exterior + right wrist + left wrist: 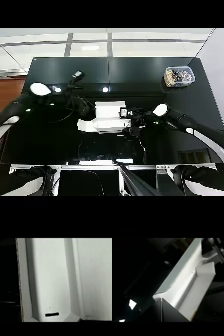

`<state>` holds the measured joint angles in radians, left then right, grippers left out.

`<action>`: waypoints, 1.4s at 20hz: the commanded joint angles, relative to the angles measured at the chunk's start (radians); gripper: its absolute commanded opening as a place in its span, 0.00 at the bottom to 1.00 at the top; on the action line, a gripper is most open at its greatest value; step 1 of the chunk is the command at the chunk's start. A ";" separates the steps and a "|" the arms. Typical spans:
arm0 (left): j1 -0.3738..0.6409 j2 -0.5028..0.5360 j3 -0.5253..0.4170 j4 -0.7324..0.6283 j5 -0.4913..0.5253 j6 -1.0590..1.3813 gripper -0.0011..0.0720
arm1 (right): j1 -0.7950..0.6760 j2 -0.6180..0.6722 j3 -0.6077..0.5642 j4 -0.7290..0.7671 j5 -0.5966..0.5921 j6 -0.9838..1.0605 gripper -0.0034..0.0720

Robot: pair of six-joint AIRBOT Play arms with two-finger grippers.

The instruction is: Fold the box and place the chain.

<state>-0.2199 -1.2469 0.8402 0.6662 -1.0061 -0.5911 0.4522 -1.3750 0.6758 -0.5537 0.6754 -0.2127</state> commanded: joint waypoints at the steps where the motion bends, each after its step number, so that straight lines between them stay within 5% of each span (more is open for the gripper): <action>1: 0.064 0.196 -0.098 0.061 -0.011 0.138 0.05 | 0.000 -0.001 0.001 0.000 0.001 0.000 0.25; 3: 0.067 0.257 -0.193 0.051 -0.030 0.380 0.05 | 0.001 -0.001 0.001 0.000 0.001 0.000 0.25; 4: 0.057 0.263 -0.227 0.057 -0.033 0.496 0.19 | 0.000 -0.001 0.001 0.000 0.001 0.000 0.25; 5: 0.039 0.262 -0.256 0.064 -0.009 0.618 0.75 | 0.000 -0.001 0.001 0.000 0.001 0.000 0.25; 6: 0.019 0.257 -0.275 0.070 0.044 0.673 0.98 | 0.000 -0.001 0.001 0.000 0.001 0.000 0.25; 10: -0.099 0.174 -0.281 0.184 0.220 0.715 0.98 | 0.000 -0.001 0.001 0.000 0.001 0.000 0.25; 15: -0.135 0.021 -0.219 0.142 0.198 0.715 0.94 | 0.000 -0.001 0.001 0.000 0.001 0.000 0.25; 17: -0.144 0.010 -0.211 0.082 0.197 0.726 0.78 | 0.000 -0.001 0.001 0.000 0.001 0.000 0.25; 19: -0.151 0.010 -0.211 0.051 0.193 0.745 0.39 | 0.001 -0.001 0.001 0.000 0.001 0.000 0.25; 20: -0.158 0.010 -0.211 0.050 0.193 0.745 0.31 | 0.000 -0.001 0.001 0.000 0.001 0.000 0.25; 28: -0.216 -0.023 -0.211 -0.116 0.268 0.732 0.31 | 0.000 -0.001 0.001 0.000 0.001 0.000 0.25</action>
<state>-0.4206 -1.2522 0.6277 0.6300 -0.7685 0.1505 0.4522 -1.3750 0.6758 -0.5541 0.6765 -0.2131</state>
